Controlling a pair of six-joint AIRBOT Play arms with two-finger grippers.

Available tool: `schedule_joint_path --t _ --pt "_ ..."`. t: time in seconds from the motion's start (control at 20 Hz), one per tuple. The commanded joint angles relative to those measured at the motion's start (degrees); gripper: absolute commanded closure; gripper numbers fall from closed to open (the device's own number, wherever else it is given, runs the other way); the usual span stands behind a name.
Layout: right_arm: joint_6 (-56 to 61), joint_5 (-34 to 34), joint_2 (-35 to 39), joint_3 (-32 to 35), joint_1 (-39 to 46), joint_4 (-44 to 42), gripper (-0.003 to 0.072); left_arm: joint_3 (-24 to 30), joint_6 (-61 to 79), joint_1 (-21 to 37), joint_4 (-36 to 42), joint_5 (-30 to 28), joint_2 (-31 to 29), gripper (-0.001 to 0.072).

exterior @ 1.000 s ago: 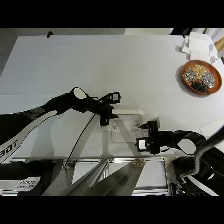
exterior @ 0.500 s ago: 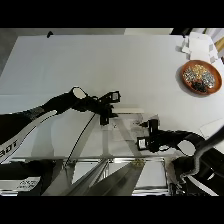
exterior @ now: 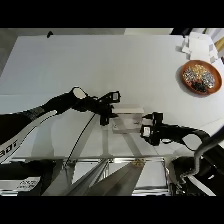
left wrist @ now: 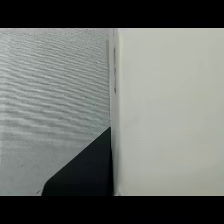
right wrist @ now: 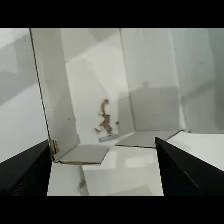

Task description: Fold the box and place the chain.

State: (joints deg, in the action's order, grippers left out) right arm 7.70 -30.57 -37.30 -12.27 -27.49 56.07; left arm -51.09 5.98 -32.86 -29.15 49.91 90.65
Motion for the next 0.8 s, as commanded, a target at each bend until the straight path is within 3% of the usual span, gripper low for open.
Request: schedule_joint_path --t 0.0,0.5,0.75 --pt "-0.07 -0.48 0.0 -1.27 2.1 -2.64 0.0002 0.02 0.02 -0.04 -0.04 0.02 0.04 0.0697" --pt "-0.33 -0.74 -5.73 -4.68 6.12 -6.93 -0.0007 0.02 0.02 -0.07 -0.04 0.02 0.04 0.0697" --pt "-5.44 -6.95 -10.32 -7.15 9.77 -7.56 -0.0009 0.02 0.02 -0.07 -0.04 0.04 0.04 0.0697"
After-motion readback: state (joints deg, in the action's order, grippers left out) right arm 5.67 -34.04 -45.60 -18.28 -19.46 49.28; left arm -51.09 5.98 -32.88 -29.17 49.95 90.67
